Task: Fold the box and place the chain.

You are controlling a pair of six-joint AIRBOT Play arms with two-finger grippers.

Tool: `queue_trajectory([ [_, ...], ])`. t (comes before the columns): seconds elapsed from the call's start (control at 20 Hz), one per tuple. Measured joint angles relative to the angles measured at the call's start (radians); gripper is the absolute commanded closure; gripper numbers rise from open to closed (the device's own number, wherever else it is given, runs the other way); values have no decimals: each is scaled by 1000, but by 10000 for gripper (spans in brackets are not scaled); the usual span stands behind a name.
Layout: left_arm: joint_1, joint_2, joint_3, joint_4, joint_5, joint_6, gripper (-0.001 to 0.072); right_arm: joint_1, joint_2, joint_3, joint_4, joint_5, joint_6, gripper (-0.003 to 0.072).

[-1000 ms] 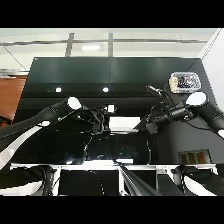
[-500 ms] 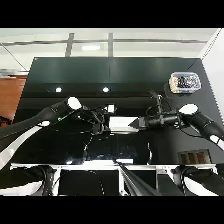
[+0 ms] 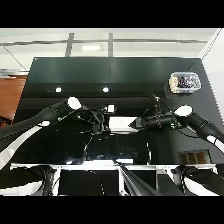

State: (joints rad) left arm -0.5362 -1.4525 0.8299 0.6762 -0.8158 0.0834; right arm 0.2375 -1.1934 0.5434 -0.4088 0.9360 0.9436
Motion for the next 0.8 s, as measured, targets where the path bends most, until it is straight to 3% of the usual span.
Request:
queue_trajectory([
  [0.2, 1, 0, 0, -2, -2, -3, 431, -8, 40, 51, -75, 15, -4, 669],
  [0.4, 2, 0, 0, -1, -3, -3, 405, -87, 151, 153, -148, 143, 5, 669],
  [0.45, 2, 1, 0, -1, -3, -3, 349, -119, 180, 171, -163, 157, 16, 669],
  [0.55, 2, 1, 0, 0, -3, -3, 12, -193, 233, 193, -198, 200, 29, 669],
  [0.8, 10, 39, 0, 18, -15, -48, -11, -359, 297, 212, -226, 274, 53, 669],
])
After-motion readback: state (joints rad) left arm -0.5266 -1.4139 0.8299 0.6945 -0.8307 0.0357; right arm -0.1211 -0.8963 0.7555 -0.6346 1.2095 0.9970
